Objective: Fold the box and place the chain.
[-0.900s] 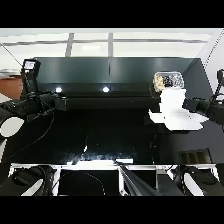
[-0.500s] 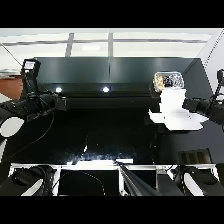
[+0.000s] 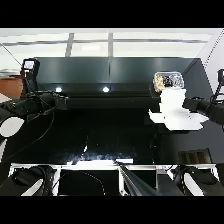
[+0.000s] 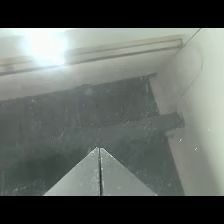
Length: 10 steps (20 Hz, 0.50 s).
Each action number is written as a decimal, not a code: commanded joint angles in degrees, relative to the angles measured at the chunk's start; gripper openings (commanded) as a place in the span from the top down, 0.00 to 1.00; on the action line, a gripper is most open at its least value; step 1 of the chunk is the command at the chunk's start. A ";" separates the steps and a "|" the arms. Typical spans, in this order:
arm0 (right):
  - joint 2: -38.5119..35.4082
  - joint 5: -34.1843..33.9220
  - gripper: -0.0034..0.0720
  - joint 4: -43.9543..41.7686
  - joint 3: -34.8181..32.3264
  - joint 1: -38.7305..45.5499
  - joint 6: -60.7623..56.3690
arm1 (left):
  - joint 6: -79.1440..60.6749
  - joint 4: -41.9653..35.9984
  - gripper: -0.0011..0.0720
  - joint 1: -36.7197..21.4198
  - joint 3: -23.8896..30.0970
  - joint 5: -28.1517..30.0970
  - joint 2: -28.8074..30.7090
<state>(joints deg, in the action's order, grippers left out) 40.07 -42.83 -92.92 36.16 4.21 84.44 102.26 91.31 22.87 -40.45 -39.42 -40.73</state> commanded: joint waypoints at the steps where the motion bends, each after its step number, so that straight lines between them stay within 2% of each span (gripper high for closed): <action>1: -0.04 2.01 0.92 -0.24 0.00 -0.02 -0.02 | 0.00 -0.52 0.94 -0.04 0.02 1.73 0.00; 3: -0.04 5.33 0.92 -0.31 0.00 -0.02 -0.09 | 0.02 -1.42 0.93 -0.04 0.02 1.55 -0.24; 4: -0.04 5.46 0.60 -0.85 -0.02 0.00 -0.09 | 0.00 -1.62 0.64 -0.04 0.04 1.53 -0.66; 5: 0.07 5.27 0.04 -1.03 -0.04 -0.02 0.26 | 0.02 -1.62 0.00 -0.04 0.04 1.44 -1.16; 6: 0.09 4.87 0.02 -0.39 -0.04 0.07 1.05 | 0.20 -1.81 0.03 -0.04 0.02 1.03 -1.51; 8: 0.68 3.63 0.03 9.90 -0.04 2.64 -3.13 | 0.20 -2.25 0.03 0.04 0.02 -1.70 -1.51; 9: 1.84 3.08 0.03 16.96 0.02 6.60 -9.31 | 0.17 -2.27 0.03 0.07 0.02 -3.32 -1.51; 10: 3.56 2.75 0.03 20.13 0.17 11.91 -12.37 | 0.20 -2.27 0.03 0.07 0.02 -4.90 -1.51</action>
<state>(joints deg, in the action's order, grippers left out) 41.45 -39.07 -85.12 36.18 8.88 80.73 102.41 89.47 22.90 -40.40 -40.45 -42.04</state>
